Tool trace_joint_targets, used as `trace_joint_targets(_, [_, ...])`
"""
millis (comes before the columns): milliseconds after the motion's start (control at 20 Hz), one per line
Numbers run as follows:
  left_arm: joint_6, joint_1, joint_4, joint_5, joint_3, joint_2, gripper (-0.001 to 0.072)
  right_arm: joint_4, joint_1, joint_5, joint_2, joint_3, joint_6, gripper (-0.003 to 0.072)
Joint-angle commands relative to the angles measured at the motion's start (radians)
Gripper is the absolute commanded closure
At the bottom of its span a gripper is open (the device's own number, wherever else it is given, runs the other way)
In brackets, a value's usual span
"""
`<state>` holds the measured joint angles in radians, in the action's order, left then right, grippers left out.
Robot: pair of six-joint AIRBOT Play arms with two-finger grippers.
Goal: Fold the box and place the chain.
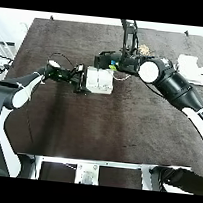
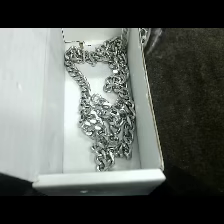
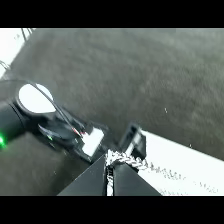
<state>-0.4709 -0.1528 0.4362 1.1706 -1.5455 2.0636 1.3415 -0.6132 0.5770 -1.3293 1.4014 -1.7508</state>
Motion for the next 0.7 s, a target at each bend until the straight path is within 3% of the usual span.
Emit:
trace_joint_targets(0, [-0.001,0.000,0.000,0.000,0.000,0.000,0.0179,-0.003,-0.001,-0.013,-0.006,0.053,0.004,0.0678])
trace_joint_targets(450, [-0.001,0.000,0.000,0.000,0.000,0.000,0.0179,0.023,-0.001,0.013,-0.006,0.063,0.007,0.0678])
trace_joint_targets(650, [0.000,0.000,0.000,0.000,0.000,0.000,0.0179,0.020,-0.002,0.043,-0.010,0.009,-0.005,0.0678])
